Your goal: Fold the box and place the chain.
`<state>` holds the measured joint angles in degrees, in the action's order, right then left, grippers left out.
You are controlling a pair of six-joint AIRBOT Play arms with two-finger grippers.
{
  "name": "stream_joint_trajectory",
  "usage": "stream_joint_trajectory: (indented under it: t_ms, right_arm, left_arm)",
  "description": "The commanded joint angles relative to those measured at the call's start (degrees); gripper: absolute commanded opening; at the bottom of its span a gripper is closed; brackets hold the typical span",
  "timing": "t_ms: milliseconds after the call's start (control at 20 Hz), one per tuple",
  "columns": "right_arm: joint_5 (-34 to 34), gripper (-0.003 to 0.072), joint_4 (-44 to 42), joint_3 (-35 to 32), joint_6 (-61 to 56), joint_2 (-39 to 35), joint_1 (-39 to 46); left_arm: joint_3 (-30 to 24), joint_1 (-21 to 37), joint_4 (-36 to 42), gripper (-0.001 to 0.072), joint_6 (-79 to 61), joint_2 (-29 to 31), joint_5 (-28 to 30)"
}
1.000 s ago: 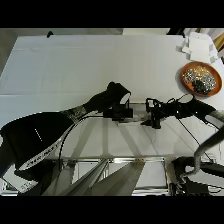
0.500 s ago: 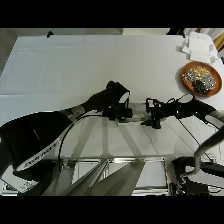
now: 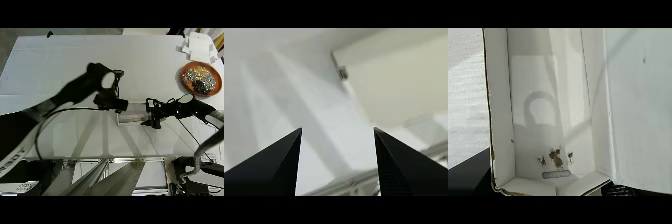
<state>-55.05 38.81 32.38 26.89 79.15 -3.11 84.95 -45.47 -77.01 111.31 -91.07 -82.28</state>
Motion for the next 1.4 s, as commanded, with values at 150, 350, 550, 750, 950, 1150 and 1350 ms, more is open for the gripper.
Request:
stream_joint_trajectory:
  t_ms: [150,350,550,750,950,1150,1350]
  right_arm:
    - [-0.02,0.0455,-0.04,0.02,-0.02,0.02,-0.04]
    - [-0.02,0.0455,-0.04,0.02,-0.02,0.02,-0.04]
    - [-0.02,0.0455,-0.04,0.02,-0.02,0.02,-0.04]
    - [-0.02,0.0455,-0.02,0.02,-0.02,0.02,-0.04]
    - [-0.02,0.0455,-0.04,0.02,-0.02,0.02,-0.04]
    - [-0.02,0.0455,-0.04,0.02,-0.02,0.02,-0.04]
    - [-0.02,0.0455,-0.04,0.02,-0.02,0.02,-0.04]
  left_arm:
    - [-12.37,7.52,1.88,0.0509,-39.71,14.69,2.45]
    - [-33.24,12.39,17.2,0.0509,-83.17,20.9,20.44]
    - [-46.34,15.72,38.58,0.0528,-115.93,17.03,31.71]
    - [-46.34,15.12,54.82,0.0702,-130.75,10.08,33.2]
    - [-46.16,14.93,62.36,0.0704,-136.89,7.04,36.54]
    - [-45.4,15.08,64.61,0.0705,-136.93,6.73,36.76]
    - [-43.95,14.99,64.59,0.0705,-136.85,4.59,35.98]
